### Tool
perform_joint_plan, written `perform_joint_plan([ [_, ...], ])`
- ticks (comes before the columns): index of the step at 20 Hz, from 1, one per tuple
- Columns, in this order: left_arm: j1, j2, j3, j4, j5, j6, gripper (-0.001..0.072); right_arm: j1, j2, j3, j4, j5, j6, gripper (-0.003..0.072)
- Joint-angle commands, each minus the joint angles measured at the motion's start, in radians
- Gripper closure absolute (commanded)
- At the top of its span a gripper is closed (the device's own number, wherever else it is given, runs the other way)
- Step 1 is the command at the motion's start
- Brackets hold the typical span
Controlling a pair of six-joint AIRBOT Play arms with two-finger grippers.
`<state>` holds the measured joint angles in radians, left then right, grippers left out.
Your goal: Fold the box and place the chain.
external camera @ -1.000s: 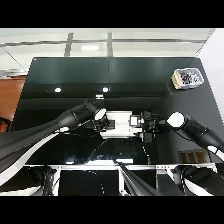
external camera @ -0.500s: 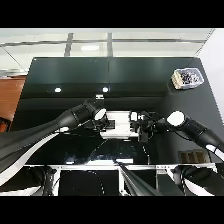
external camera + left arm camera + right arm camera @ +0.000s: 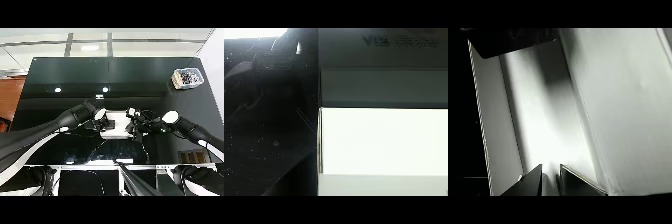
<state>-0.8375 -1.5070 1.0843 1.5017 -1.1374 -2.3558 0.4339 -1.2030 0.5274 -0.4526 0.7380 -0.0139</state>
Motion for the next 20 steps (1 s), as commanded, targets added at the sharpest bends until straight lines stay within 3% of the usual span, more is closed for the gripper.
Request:
perform_joint_plan([
  [1,0.0,0.0,0.0,0.0,0.003,-0.001,0.0683,0.004,-0.009,0.001,0.008,-0.006,0.005,0.0428],
  [3,0.0,0.0,0.0,0.0,0.003,-0.001,0.0683,0.004,-0.009,0.001,0.007,-0.003,0.008,0.0424],
  [4,0.0,0.0,0.0,0.0,0.003,-0.001,0.0683,0.004,-0.009,0.001,0.007,-0.001,0.008,0.0525],
  [5,0.0,0.0,0.0,-0.001,0.003,-0.001,0.0683,0.004,-0.009,0.001,0.007,-0.001,0.011,0.0528],
  [6,0.0,0.0,0.0,-0.001,0.003,-0.001,0.0683,0.005,-0.009,0.001,0.01,-0.002,0.011,0.0371],
  [7,0.0,0.0,0.0,-0.002,0.003,-0.001,0.0683,0.004,-0.009,0.001,0.009,-0.001,0.011,0.031],
  [9,0.0,0.0,0.0,-0.003,0.003,-0.001,0.0683,0.004,-0.009,0.001,0.007,0.001,0.011,0.0546],
  [11,0.0,0.0,0.0,-0.003,0.003,-0.001,0.0683,0.004,-0.009,0.001,0.011,0.001,0.014,0.0267],
  [12,0.0,0.0,0.0,-0.003,0.003,-0.001,0.0683,0.004,-0.009,0.001,0.008,0.003,0.023,0.0285],
  [13,0.0,0.0,0.0,-0.003,0.003,-0.001,0.0683,0.004,-0.009,0.001,0.005,0.011,0.033,0.058],
  [14,0.0,0.0,0.0,-0.003,0.003,-0.001,0.0683,0.002,-0.008,0.002,0.003,0.02,0.042,0.0673],
  [18,0.0,0.0,0.0,-0.003,0.0,-0.001,0.0683,-0.011,0.041,0.002,-0.067,0.029,0.241,0.0674],
  [20,0.0,0.0,0.0,-0.003,0.0,-0.001,0.0683,-0.056,0.115,0.009,-0.138,0.043,0.436,0.0673],
])
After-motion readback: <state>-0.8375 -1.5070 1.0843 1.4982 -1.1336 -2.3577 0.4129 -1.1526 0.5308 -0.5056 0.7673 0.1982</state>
